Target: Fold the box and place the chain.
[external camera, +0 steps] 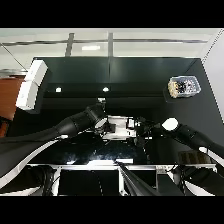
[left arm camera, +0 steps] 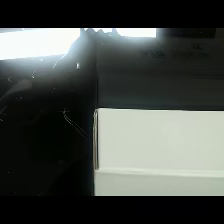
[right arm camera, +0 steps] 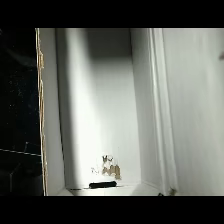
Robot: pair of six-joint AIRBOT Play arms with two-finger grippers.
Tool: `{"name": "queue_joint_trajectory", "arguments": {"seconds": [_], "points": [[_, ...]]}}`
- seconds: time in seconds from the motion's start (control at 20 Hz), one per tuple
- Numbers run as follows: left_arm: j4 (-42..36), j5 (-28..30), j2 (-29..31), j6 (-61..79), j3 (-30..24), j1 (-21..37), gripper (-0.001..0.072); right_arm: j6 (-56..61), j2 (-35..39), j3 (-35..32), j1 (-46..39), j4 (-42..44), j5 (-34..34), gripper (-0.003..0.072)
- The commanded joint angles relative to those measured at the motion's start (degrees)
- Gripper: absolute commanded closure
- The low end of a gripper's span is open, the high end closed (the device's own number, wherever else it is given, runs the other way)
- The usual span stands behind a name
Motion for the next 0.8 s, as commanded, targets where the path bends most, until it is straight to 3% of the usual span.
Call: {"name": "queue_joint_trajectory", "arguments": {"seconds": [0.0,0.1,0.15,0.2,0.45,0.7,0.75], "points": [[-0.2,0.5,0.0,0.0,0.1,0.0,0.0682,0.0,0.0,0.0,0.0,0.0,0.1,0.0161],[-0.2,0.2,0.0,0.0,0.1,0.0,0.0682,0.3,0.1,0.0,0.0,0.0,0.1,0.0132],[-0.2,0.0,0.0,0.3,0.1,0.0,0.0681,1.1,0.7,0.0,0.0,-0.3,0.2,-0.0001],[-0.3,0.1,0.0,0.9,0.1,0.0,0.0681,1.6,1.8,0.1,0.0,-1.7,0.8,-0.0017],[-0.4,-1.1,0.0,2.6,0.1,0.2,0.0681,9.7,7.4,0.6,-0.2,-18.2,4.7,-0.0010],[-0.4,-1.5,0.0,2.8,0.1,0.2,0.0681,10.3,7.3,0.6,-0.1,-20.5,5.8,-0.0008],[-0.4,-1.5,0.0,2.8,0.1,0.2,0.0681,10.3,7.3,0.6,-0.1,-20.5,5.4,0.0053]]}}
